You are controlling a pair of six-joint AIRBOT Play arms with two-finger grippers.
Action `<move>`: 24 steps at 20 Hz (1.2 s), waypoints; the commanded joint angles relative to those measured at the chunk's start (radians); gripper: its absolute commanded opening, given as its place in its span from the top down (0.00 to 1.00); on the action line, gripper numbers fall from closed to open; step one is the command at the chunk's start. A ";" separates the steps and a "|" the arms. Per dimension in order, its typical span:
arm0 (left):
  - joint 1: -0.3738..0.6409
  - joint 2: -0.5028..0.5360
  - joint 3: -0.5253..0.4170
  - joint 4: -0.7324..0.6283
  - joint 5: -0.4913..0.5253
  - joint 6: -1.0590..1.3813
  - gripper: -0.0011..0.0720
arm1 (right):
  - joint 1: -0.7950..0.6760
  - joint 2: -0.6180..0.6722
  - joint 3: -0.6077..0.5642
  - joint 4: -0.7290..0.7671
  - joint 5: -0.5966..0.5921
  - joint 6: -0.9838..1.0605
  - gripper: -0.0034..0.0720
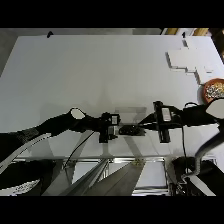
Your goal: Fold the box and place the chain.
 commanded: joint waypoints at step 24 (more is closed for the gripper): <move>0.000 0.000 0.000 0.000 0.000 0.000 0.75 | -0.200 -0.048 -0.070 -0.356 0.048 0.004 0.72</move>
